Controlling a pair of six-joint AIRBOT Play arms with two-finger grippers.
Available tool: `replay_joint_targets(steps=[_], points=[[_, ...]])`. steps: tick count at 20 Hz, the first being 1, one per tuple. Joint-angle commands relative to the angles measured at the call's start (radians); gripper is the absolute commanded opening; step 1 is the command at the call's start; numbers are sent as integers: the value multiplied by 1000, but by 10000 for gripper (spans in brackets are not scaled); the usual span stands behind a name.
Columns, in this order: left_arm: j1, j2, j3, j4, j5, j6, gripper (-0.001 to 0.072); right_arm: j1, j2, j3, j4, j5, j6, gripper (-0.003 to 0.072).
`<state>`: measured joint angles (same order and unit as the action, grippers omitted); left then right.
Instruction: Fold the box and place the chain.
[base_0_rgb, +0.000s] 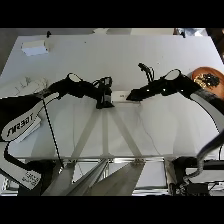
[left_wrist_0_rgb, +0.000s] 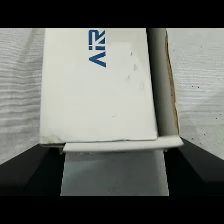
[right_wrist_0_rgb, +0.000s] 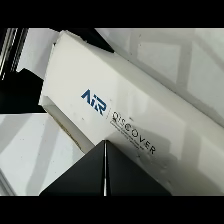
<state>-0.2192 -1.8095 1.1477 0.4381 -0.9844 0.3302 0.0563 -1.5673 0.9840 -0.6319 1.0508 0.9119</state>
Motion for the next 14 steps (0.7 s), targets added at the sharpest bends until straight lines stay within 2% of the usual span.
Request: replay_joint_targets(steps=[1, 4, 10, 14], points=[[-1, 0, 1, -4, 5, -1, 281, 7, -6, -2, -14, 12, 4, 8], [-1, 0, 1, -4, 5, -1, 281, 7, 34, -2, 64, 4, -18, 9], [-1, 0, 1, -4, 5, -1, 281, 22, 121, -2, 325, -39, -110, 9], [-1, 0, 1, -4, 4, -1, 281, 116, 106, -2, 252, -167, -100, 9]])
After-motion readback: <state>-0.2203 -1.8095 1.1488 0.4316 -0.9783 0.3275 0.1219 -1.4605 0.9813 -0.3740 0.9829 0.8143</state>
